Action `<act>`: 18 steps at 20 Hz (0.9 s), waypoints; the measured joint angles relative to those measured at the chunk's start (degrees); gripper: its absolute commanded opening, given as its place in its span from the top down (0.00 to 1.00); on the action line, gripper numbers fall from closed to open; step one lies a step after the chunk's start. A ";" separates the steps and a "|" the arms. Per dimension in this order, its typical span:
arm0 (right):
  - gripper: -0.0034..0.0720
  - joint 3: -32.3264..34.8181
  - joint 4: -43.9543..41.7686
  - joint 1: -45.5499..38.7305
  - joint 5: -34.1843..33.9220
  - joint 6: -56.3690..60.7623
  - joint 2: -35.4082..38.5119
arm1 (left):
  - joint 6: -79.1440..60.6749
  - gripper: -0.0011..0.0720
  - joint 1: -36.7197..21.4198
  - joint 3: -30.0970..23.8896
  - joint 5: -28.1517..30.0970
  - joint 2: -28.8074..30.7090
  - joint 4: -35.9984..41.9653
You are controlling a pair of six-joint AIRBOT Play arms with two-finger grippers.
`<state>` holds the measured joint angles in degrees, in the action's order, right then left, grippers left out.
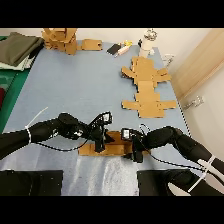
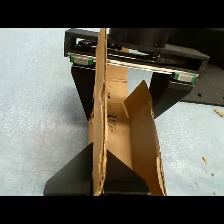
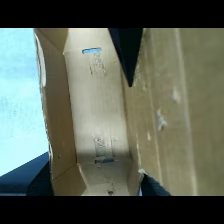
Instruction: Fold the box.
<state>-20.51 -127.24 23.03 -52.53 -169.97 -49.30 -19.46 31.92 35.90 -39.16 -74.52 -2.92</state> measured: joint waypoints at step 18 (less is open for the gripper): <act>0.20 -0.02 0.63 -0.11 1.75 1.01 -2.95 | 0.00 0.97 0.00 0.00 -0.04 0.00 -0.02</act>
<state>-20.53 -126.61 22.92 -50.78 -168.97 -52.25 -19.46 31.92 35.90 -39.20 -74.52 -2.94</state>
